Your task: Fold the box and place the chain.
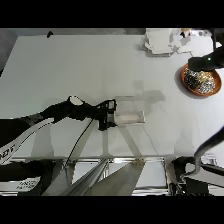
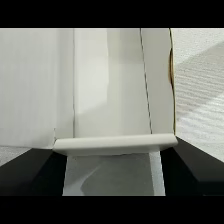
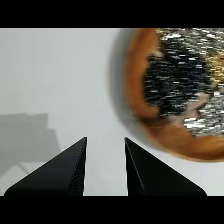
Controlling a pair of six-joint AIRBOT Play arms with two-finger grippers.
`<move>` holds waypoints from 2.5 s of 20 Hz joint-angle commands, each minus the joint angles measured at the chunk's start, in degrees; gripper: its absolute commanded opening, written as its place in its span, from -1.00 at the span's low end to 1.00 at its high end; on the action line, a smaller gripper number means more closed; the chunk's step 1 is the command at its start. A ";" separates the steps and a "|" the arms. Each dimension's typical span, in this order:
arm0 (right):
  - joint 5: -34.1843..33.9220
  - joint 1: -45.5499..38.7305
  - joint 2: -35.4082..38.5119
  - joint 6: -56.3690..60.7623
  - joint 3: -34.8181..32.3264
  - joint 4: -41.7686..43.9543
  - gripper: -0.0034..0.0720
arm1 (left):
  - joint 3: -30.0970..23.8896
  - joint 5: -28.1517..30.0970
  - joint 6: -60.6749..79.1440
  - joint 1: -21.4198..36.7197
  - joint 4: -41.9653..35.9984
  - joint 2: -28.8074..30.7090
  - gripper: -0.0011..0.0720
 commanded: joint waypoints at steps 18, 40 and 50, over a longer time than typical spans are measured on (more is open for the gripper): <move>-1.77 -11.82 -21.77 -3.50 3.30 5.46 -0.35 | -0.02 0.00 0.00 0.02 0.00 0.02 -0.40; -0.35 -11.82 -21.75 -5.70 3.28 3.32 -0.34 | -0.02 0.00 0.02 0.02 0.00 0.02 -0.40; -0.02 -11.82 -17.27 -4.94 3.30 3.19 -0.86 | -0.02 0.00 0.00 0.02 0.00 0.02 -0.40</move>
